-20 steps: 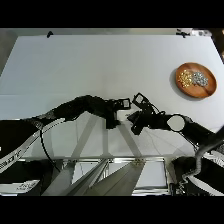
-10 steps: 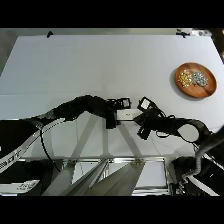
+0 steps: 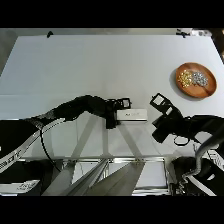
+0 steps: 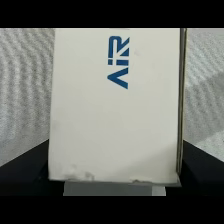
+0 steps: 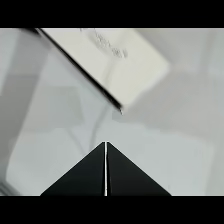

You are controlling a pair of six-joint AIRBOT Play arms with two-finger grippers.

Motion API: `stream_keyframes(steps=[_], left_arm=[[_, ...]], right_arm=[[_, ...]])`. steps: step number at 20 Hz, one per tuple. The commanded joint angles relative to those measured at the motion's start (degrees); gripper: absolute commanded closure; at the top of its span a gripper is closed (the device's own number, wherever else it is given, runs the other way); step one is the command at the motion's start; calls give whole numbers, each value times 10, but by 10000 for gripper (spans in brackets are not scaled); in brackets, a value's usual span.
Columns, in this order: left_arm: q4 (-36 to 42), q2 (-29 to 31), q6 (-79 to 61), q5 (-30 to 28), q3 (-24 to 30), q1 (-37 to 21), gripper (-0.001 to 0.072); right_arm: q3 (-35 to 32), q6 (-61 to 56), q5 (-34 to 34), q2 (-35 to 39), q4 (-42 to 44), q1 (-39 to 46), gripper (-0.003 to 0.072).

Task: Fold the box and place the chain.

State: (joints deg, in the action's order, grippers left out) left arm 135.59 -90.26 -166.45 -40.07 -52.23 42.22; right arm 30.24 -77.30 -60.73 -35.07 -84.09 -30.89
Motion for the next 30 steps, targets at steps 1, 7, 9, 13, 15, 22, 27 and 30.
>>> stream_keyframes(steps=[1,7,9,13,15,22,27,30], left_arm=[[0,0,0,0,0,0,394],[-2,9,5,-2,0,-3,409],[-2,30,16,9,0,-15,600],[-28,78,41,53,0,-76,619],[-73,92,95,62,0,-123,617],[-379,94,496,-33,0,-350,587],[-388,94,555,-90,0,-519,545],[-388,94,555,-111,0,-582,547]], right_arm=[[12,-99,-168,-11,-61,44,677],[12,-96,-174,-35,-56,191,677],[12,-96,-163,-35,-54,198,677],[12,-92,-159,-35,-41,198,676],[12,-92,-151,-35,-41,198,676],[12,-92,-133,-35,-41,198,676],[12,-92,-119,-35,-30,198,676],[12,-92,-119,-35,-24,198,676]])
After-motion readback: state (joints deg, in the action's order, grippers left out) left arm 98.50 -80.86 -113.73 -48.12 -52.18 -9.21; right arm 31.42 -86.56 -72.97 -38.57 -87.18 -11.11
